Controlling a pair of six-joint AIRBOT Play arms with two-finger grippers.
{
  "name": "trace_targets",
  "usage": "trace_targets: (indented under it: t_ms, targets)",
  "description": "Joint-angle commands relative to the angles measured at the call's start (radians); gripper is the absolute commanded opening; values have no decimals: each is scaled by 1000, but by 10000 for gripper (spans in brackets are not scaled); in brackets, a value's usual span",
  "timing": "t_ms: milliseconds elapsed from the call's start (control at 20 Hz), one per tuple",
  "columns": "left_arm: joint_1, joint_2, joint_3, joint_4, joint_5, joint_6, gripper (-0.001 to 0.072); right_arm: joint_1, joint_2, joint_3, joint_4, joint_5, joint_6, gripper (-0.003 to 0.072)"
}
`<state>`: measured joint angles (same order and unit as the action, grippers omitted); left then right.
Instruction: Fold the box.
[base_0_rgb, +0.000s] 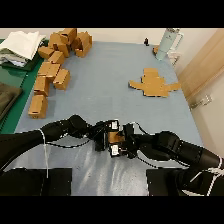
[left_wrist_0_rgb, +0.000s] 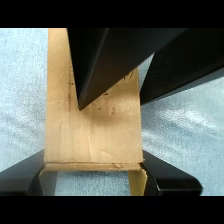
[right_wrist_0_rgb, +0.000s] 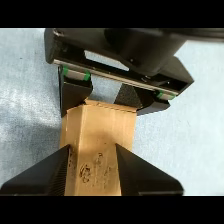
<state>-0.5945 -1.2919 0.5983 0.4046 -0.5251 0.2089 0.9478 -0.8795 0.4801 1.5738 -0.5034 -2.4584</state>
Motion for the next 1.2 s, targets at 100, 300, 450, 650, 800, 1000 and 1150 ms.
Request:
trace_targets:
  t_ms: [100,300,450,650,800,1000,1150]
  targets:
    - [0,0,1,0,0,0,555,1,1,0,0,1,0,394]
    - [0,0,1,0,0,0,555,1,2,0,1,1,0,342]
    - [0,0,1,0,0,0,555,1,2,1,0,-1,0,288]
    - [0,0,1,0,0,0,554,1,26,0,1,-4,0,287]
    - [0,0,1,0,0,0,554,0,47,0,0,-13,0,287]
    - [0,0,1,0,0,0,554,1,61,1,0,-13,0,286]
    - [0,0,1,0,0,0,555,1,71,1,0,-14,0,208]
